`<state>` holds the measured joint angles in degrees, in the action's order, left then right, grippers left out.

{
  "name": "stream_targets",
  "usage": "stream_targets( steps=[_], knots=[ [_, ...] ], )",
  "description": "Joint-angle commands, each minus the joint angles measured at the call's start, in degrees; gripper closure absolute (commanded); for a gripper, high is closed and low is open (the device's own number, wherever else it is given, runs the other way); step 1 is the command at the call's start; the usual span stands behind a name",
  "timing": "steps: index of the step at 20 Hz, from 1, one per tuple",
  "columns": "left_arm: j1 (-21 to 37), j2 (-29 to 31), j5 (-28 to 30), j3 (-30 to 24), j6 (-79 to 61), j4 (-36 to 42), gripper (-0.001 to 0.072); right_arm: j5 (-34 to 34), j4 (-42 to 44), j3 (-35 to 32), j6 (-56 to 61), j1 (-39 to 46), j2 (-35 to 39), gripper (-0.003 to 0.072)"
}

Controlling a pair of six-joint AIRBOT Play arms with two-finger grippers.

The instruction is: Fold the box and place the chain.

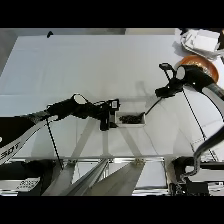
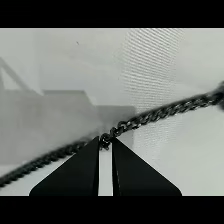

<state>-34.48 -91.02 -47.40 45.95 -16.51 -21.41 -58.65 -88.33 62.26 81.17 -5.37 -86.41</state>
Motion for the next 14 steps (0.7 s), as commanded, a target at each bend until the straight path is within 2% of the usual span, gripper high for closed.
stream_targets(
  steps=[1, 6, 10, 14],
  knots=[
    [-0.02, 0.04, 0.0, -0.02, 0.0, -0.02, 0.0501, -1.6, 0.24, 0.07, -1.2, -0.04, 5.79, 0.0673],
    [-0.02, 0.04, 0.0, -0.02, 0.0, -0.02, 0.0501, -7.28, 3.37, 0.04, -3.93, -0.04, 17.22, 0.0673],
    [-0.02, 0.04, 0.0, -0.02, 0.0, -0.02, 0.0501, -14.4, 16.33, 0.04, -9.84, -0.04, 27.06, 0.0673],
    [-0.02, 0.04, 0.02, -0.02, 0.0, -0.02, 0.0501, -18.75, 27.71, 0.07, -12.7, -0.04, 35.47, 0.0673]
  ],
)
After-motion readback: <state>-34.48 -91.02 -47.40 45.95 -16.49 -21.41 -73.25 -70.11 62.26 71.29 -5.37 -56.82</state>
